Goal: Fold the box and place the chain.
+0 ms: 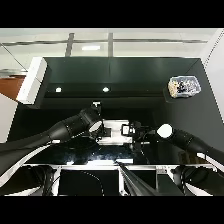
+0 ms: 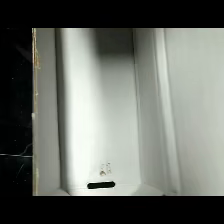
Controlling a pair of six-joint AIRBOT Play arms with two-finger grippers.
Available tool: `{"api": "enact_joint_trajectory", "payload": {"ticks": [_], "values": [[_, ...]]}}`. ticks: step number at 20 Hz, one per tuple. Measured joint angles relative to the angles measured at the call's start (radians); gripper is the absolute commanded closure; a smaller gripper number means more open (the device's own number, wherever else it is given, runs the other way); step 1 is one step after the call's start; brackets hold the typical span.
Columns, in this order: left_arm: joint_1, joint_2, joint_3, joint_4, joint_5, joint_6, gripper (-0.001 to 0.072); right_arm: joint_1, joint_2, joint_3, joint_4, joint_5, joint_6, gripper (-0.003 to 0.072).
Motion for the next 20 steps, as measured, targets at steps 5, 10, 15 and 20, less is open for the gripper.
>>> {"api": "enact_joint_trajectory", "payload": {"ticks": [5,10,15,20], "values": [[0.0,-0.001,0.0,-0.001,-0.006,0.0,0.0683,0.0,0.019,0.002,-0.039,0.01,0.011,-0.0014],[0.0,-0.001,0.0,-0.002,-0.011,-0.001,0.0683,-0.001,0.074,0.014,-0.275,0.098,0.11,-0.0013],[0.0,-0.001,0.0,-0.003,-0.018,-0.001,0.0682,-0.003,0.088,0.017,-0.327,0.112,0.159,-0.0012],[0.0,-0.001,0.0,-0.003,-0.019,-0.002,0.0683,-0.007,0.092,0.029,-0.319,0.113,0.194,-0.001]]}}
